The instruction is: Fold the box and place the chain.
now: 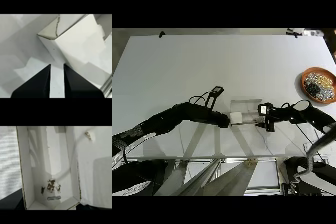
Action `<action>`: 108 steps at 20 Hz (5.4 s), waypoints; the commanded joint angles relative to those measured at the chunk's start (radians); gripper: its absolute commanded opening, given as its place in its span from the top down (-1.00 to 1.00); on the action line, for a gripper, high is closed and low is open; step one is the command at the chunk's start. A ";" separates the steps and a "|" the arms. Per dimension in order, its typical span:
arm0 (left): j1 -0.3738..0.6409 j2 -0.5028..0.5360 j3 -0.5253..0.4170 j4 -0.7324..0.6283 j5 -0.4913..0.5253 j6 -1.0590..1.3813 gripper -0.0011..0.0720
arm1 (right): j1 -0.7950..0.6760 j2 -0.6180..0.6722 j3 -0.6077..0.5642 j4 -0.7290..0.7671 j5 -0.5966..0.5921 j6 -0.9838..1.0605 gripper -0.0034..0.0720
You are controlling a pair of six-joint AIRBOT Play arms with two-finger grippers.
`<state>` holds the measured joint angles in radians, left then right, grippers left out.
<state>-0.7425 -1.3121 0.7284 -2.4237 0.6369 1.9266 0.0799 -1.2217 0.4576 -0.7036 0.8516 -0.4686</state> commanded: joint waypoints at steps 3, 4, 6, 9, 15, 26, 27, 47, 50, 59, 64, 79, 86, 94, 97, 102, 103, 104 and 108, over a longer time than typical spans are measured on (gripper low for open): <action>-0.003 0.032 0.001 -0.005 -0.022 0.001 0.46 | 0.000 0.001 0.000 0.000 0.000 0.000 -0.25; -0.004 0.031 0.001 -0.006 -0.027 0.000 0.46 | 0.000 0.001 0.000 0.000 0.000 0.000 -0.25; -0.005 0.031 0.001 -0.011 -0.035 -0.001 0.46 | 0.000 0.001 0.000 0.000 0.000 0.000 -0.25; -0.005 0.032 0.001 -0.020 -0.033 0.000 0.46 | 0.000 0.001 0.000 0.000 0.000 0.000 -0.25; -0.007 0.030 0.001 -0.019 -0.019 -0.001 0.00 | 0.000 0.001 0.000 0.000 0.000 0.000 -0.25; -0.006 -0.002 0.102 0.012 0.045 -0.162 -0.30 | 0.000 0.001 0.000 0.000 0.000 0.000 -0.25; -0.006 -0.016 0.156 0.071 0.103 -0.217 -0.30 | 0.000 0.001 0.000 0.000 0.000 0.000 -0.25; -0.110 -0.235 0.466 0.475 0.405 -0.923 -0.60 | 0.000 0.001 0.000 0.000 0.000 0.000 -0.25; -0.110 -0.238 0.466 0.493 0.386 -0.933 -0.60 | 0.000 0.001 0.000 0.000 0.000 0.000 -0.25; -0.133 -0.284 0.466 0.502 0.346 -0.993 -0.54 | 0.000 0.001 0.000 0.000 0.000 0.000 -0.25; -0.138 -0.289 0.466 0.504 0.335 -1.075 -0.30 | 0.000 0.001 0.000 0.000 0.000 0.000 -0.25; -0.165 -0.334 0.466 0.513 0.278 -1.146 0.32 | 0.000 0.001 0.000 0.000 0.000 0.000 -0.25; -0.174 -0.337 0.466 0.515 0.297 -1.165 0.91 | 0.000 0.001 0.000 0.000 0.000 0.000 -0.25; -0.104 -0.293 0.480 0.497 0.415 -1.131 0.39 | 0.000 0.001 0.000 0.000 0.000 0.000 -0.25; -0.053 -0.281 0.586 0.510 0.537 -1.082 0.39 | 0.000 0.001 0.000 0.000 0.000 0.000 -0.25; -0.010 -0.287 0.799 0.599 0.780 -1.078 0.39 | 0.000 0.001 0.000 0.000 0.000 0.000 -0.25; 0.010 -0.297 0.847 0.596 0.865 -1.078 0.39 | 0.000 0.001 0.000 0.000 0.000 0.000 -0.25; 0.032 -0.307 0.902 0.598 0.952 -1.078 0.39 | 0.000 0.001 0.000 0.000 0.000 0.000 -0.25; 0.045 -0.318 1.008 0.745 1.067 -1.046 0.41 | 0.000 0.001 0.000 0.000 0.000 0.000 -0.25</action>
<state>-0.7086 -1.6222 1.6619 -1.7821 1.5780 0.8543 0.0799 -1.2213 0.4572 -0.7033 0.8505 -0.4683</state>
